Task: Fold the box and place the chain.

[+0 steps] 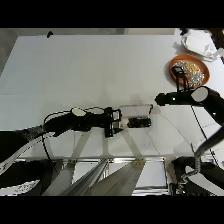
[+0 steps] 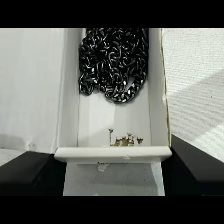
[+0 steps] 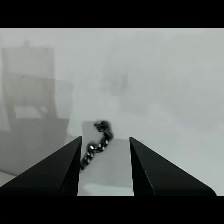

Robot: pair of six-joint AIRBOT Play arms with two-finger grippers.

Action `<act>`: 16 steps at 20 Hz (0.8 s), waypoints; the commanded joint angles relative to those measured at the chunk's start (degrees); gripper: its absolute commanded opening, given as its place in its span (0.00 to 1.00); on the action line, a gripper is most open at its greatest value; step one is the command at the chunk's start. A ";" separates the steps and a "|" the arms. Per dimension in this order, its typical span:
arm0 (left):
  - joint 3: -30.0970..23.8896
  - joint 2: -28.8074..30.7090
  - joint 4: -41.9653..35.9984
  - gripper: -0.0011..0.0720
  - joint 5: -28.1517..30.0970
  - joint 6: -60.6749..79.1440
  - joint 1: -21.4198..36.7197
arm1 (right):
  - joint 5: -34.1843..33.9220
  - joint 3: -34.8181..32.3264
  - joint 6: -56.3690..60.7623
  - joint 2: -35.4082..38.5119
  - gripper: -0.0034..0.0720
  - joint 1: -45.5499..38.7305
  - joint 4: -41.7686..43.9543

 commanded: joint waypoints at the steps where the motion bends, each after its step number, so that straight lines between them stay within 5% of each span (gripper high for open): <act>1: 0.02 -0.02 0.00 0.39 0.00 0.00 -0.02 | -0.09 0.00 -0.22 -4.92 0.50 2.54 -0.79; 13: 0.02 -0.02 0.00 0.39 0.00 0.00 -0.02 | 1.29 0.00 0.24 -7.43 0.49 3.91 -3.04; 16: 0.02 -0.02 0.00 0.39 0.00 0.00 -0.02 | 1.70 0.00 0.24 -7.93 0.40 4.11 -2.89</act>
